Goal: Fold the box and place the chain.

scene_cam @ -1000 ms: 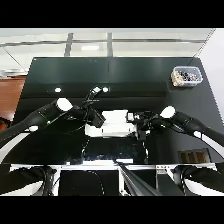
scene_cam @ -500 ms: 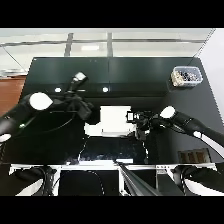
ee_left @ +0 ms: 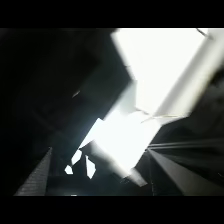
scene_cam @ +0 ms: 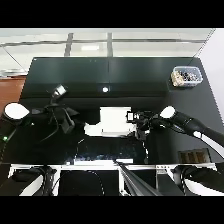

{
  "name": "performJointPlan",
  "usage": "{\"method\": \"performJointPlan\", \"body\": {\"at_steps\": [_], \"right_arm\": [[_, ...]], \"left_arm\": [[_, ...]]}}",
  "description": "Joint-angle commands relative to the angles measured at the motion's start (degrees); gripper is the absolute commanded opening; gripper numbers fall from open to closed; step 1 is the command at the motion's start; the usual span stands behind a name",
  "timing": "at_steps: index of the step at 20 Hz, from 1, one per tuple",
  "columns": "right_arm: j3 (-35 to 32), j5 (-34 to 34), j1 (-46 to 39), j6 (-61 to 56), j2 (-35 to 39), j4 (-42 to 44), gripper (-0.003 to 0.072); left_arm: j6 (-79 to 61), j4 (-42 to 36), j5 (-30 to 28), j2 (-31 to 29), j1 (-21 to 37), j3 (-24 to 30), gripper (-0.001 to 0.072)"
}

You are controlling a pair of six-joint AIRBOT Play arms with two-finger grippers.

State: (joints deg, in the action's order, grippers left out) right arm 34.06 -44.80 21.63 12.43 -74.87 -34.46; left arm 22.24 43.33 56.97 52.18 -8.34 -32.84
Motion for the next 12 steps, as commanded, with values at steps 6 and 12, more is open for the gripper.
{"method": "performJointPlan", "body": {"at_steps": [6, 12], "right_arm": [[0.0, -0.1, 0.0, 0.0, 0.0, 0.0, 0.0126], [0.0, -0.1, 0.0, 0.0, 0.0, 0.0, 0.0126]], "left_arm": [[-11.3, 13.5, -9.9, 3.3, -18.6, 1.1, 0.0695], [-11.4, 10.4, -10.1, 11.4, -20.0, -4.5, 0.0695]]}}
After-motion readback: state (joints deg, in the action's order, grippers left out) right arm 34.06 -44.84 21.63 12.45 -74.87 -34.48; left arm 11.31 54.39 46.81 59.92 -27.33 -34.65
